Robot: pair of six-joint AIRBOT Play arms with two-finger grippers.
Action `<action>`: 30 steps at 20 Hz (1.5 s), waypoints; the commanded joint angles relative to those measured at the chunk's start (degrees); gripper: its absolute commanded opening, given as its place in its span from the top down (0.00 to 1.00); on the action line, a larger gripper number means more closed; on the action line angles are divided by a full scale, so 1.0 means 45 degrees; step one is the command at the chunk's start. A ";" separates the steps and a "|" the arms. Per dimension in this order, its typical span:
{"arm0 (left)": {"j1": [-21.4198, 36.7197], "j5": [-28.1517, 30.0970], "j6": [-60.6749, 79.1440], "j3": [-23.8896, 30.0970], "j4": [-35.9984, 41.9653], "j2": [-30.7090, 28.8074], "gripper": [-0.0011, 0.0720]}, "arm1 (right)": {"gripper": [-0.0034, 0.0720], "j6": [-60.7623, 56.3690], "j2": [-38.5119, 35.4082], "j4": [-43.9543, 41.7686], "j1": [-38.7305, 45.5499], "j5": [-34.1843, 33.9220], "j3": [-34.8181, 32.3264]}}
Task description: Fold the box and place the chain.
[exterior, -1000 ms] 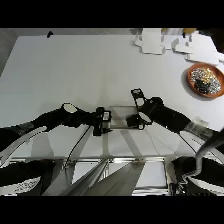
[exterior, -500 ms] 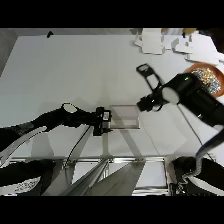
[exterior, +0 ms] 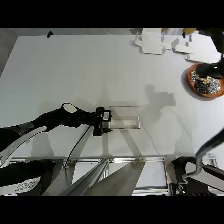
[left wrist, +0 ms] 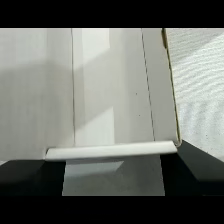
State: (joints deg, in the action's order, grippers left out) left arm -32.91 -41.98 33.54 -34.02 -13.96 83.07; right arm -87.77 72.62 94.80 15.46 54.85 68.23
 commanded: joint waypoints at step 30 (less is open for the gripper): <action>-0.0010 -0.0010 0.0010 0.0000 0.0000 -0.0010 0.70 | 0.75 0.0729 0.4342 -0.1467 0.2861 -0.2958 0.0073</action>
